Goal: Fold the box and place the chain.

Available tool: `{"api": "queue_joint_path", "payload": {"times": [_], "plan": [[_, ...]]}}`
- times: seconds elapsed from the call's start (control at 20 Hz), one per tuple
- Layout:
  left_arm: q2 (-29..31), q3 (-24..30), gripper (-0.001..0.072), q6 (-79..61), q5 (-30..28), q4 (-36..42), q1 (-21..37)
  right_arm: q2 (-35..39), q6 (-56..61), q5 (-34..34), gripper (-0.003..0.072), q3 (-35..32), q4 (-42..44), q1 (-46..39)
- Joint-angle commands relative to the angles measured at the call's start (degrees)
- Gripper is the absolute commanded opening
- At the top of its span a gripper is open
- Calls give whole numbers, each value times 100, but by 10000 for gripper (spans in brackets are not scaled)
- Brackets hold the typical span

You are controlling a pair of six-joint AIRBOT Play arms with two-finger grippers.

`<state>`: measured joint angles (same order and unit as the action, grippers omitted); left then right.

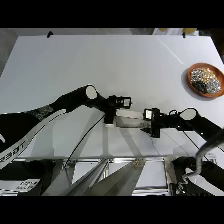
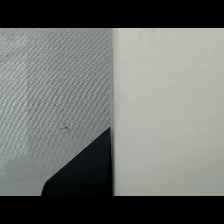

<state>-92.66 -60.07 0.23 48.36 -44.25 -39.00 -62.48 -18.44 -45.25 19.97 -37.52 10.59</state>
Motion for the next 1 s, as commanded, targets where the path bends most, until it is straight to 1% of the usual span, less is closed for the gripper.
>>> {"api": "queue_joint_path", "payload": {"times": [0.0,0.25,0.3,0.35,0.4,0.45,0.5,0.55,0.75,0.95], "plan": [[2,-7,10,2,76,-22,0,-2,2,-2,359,-4,2,4],[9,-7,4,-4,92,-48,7,-2,0,-2,359,-4,0,4],[26,-7,11,0,103,-52,7,-2,2,-2,359,-4,2,4],[52,-7,50,-2,162,-46,7,-2,0,-2,359,-4,0,4],[83,-7,221,-2,162,-48,7,-2,2,-2,359,-4,0,4],[118,-7,461,0,151,-50,17,-2,0,-2,359,-4,2,4],[164,-7,625,0,127,-50,33,-2,0,-2,359,-4,2,4],[216,-4,671,4,125,-55,57,-2,2,-2,359,-4,2,4],[540,-7,677,225,339,-262,219,-2,0,-4,359,-4,0,4],[960,-4,672,1416,1012,-1309,374,-2,0,-11,359,-4,0,7]]}}
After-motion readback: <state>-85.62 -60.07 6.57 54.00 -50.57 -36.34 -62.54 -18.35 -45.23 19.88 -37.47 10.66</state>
